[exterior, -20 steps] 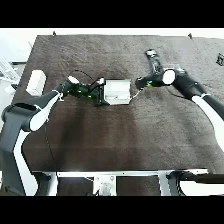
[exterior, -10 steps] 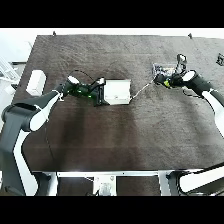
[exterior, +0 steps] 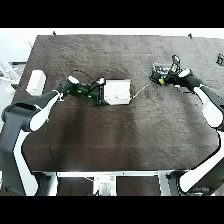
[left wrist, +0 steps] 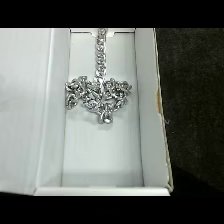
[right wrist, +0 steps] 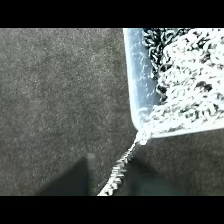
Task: Fold the box and place the chain.
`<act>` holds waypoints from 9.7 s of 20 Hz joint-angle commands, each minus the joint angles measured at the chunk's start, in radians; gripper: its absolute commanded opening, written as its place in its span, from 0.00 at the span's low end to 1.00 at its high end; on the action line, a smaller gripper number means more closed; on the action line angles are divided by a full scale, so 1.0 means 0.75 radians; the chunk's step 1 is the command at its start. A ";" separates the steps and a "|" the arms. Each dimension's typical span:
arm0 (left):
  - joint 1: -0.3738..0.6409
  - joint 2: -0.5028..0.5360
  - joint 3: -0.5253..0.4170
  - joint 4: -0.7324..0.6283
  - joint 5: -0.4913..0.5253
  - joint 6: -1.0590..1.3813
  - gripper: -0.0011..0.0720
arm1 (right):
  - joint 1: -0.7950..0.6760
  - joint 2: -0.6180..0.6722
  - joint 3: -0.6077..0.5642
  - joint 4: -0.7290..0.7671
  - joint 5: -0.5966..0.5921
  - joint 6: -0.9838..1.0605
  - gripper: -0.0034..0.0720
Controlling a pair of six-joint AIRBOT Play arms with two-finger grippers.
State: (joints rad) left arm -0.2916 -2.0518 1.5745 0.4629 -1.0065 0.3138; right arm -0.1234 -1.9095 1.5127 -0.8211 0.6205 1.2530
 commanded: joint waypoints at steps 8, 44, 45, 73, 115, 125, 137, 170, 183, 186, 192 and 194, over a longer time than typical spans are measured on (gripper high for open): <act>0.000 0.001 -0.001 0.000 0.000 0.000 0.51 | 0.084 0.227 0.032 -0.074 -0.010 -0.012 0.06; 0.000 0.001 -0.001 0.000 0.000 0.000 0.50 | 0.885 1.091 -0.336 -0.642 -0.030 0.320 0.06; 0.000 0.001 -0.001 0.000 -0.001 0.000 0.50 | 0.885 1.091 -0.362 -0.642 -0.040 0.321 0.06; 0.000 0.001 -0.001 0.000 -0.001 0.000 0.51 | 0.441 0.678 -0.592 -0.674 -0.402 0.437 0.80; 0.000 0.001 -0.001 -0.001 -0.001 0.000 0.50 | 0.520 1.024 -0.007 -0.664 -0.122 0.199 0.06; 0.000 0.001 -0.001 -0.001 -0.001 0.000 0.50 | 0.861 1.163 -0.007 -0.851 -0.116 0.203 0.06; 0.000 0.001 -0.001 -0.001 -0.001 0.000 0.51 | 0.869 1.148 -0.007 -0.851 -0.465 0.198 0.06; 0.000 0.001 -0.001 -0.001 -0.001 0.000 0.50 | 0.778 0.945 0.067 -0.836 -0.500 0.112 0.06; 0.000 0.001 -0.001 -0.001 0.000 0.000 0.50 | 0.780 0.861 -0.499 -0.835 -0.463 0.455 0.06; 0.000 0.001 -0.001 -0.001 0.000 0.001 0.50 | 0.780 0.767 -0.611 -0.754 -0.491 0.455 0.06; 0.000 0.001 -0.001 -0.001 0.000 0.001 0.50 | 0.788 0.615 -0.686 -0.695 -0.490 0.454 0.06; 0.000 0.001 -0.001 -0.001 0.000 0.001 0.50 | 0.790 0.616 -0.685 -0.696 -0.489 0.453 0.30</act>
State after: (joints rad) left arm -0.2916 -2.0518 1.5745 0.4622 -1.0069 0.3138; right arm 0.4656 -1.4250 1.0115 -1.3540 0.2539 1.5917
